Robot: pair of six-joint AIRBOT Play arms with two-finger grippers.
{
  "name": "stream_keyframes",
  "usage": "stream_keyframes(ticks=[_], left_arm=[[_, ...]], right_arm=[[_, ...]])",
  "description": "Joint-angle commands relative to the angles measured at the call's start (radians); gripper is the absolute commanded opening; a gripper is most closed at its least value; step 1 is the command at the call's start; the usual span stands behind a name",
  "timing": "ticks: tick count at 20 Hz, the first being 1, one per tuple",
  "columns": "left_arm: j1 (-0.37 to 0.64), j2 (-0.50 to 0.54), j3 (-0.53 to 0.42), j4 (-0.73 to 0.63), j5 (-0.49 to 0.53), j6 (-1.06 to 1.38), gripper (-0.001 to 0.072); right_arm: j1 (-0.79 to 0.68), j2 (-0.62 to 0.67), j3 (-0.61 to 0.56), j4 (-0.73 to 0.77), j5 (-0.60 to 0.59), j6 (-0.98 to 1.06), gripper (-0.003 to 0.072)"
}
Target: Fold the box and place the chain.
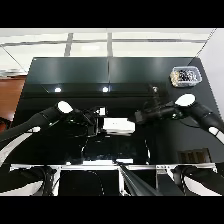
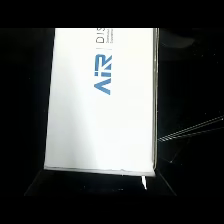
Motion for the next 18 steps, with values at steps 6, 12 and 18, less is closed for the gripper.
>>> stream_keyframes(ticks=[6,12,18], left_arm=[[0.001,0.000,0.040,-0.051,0.061,-0.116,0.0545],[0.002,0.011,0.132,-0.013,-0.100,-0.131,0.0711],[-0.043,0.013,0.243,-0.021,-0.072,-0.206,0.0710]], right_arm=[[-0.258,0.163,0.062,0.018,0.144,0.001,0.0025],[-0.302,0.165,0.062,0.017,0.214,0.001,0.0026],[-0.307,0.165,0.062,0.014,0.195,-0.007,0.0025]])
